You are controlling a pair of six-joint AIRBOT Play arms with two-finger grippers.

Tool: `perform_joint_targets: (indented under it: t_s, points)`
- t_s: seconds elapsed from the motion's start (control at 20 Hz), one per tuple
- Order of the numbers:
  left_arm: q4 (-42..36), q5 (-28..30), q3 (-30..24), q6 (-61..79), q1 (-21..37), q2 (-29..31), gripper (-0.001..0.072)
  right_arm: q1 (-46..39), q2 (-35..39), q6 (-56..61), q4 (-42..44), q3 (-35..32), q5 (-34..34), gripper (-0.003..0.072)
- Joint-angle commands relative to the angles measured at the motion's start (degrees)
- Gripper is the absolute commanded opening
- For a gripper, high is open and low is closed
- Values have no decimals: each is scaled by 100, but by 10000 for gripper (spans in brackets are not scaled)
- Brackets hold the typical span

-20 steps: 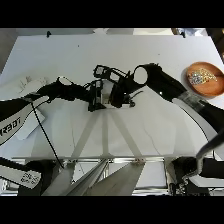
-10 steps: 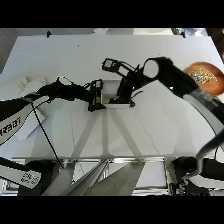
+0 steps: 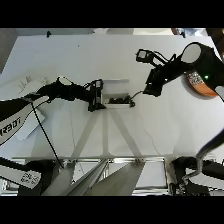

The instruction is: Fold the box and place the chain.

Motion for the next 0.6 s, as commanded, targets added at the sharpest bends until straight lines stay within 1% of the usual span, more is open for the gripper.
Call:
perform_joint_targets:
  t_s: [0.0, 0.05, 0.1, 0.15, 0.2, 0.3, 0.35, 0.45, 0.55]
  points:
    - [2, 2, 0, 2, 2, 0, 216, -424, -195, -1445, 52, -706, -949, 560]
    - [2, 2, 0, 2, 2, 0, 216, -424, -232, -1882, 114, -1021, -1235, 560]
    - [2, 2, 0, 2, 2, 0, 216, -424, -278, -2326, 319, -1281, -1370, 560]
    - [2, 0, 0, 2, 2, 2, 216, -424, -326, -2712, 511, -1462, -1394, 561]
    - [2, 2, 0, 2, 2, 0, 216, -424, -385, -3077, 802, -1589, -1397, 587]
    - [2, 0, 0, 2, 2, 0, 216, -391, -472, -3716, 1419, -1655, -1419, 628]
    - [2, 2, 0, 2, 2, 0, 216, -332, -516, -3960, 1674, -1652, -1499, 661]
    - [2, 0, 0, 2, 2, 0, 216, -166, -627, -4214, 1998, -1655, -1644, 662]
    - [2, 2, 0, 2, 2, 0, 216, 35, -798, -4286, 2122, -1652, -1851, 662]
